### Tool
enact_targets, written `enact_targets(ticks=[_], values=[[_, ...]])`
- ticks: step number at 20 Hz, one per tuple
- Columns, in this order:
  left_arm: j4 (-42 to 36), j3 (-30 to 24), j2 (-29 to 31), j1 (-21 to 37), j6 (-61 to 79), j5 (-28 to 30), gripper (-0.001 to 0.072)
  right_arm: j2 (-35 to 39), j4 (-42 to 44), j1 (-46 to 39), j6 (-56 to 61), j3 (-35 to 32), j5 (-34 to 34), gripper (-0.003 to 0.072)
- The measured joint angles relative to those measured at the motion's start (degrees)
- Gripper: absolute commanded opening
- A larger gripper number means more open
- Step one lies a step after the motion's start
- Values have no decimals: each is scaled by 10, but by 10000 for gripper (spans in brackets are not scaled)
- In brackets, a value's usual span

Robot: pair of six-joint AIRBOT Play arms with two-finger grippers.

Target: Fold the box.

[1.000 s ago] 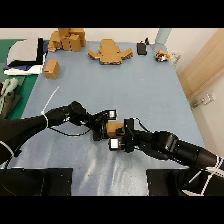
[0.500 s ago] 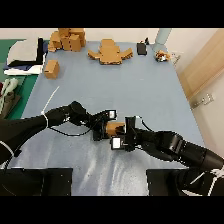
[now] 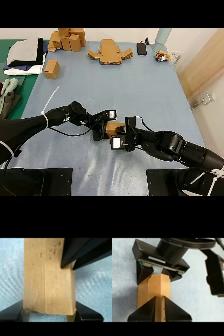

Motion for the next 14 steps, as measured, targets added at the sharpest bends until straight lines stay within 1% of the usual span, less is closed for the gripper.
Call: enact_targets(ticks=[6,7,8,9,12,13,14], values=[[0,0,0,0,0,0,514,-5,-3,-1,0,1,0,117],[0,0,0,0,0,0,514,-5,-4,-1,0,1,0,200],[0,0,0,0,0,0,514,-5,-4,-1,0,2,0,472],[0,0,0,0,0,0,514,-5,-4,-1,0,2,0,547],[0,0,0,0,0,0,514,-6,0,-1,0,2,0,546],[0,0,0,0,0,0,514,-7,2,-1,0,2,0,512],[0,0,0,0,0,0,514,-8,3,-1,0,2,0,509]])
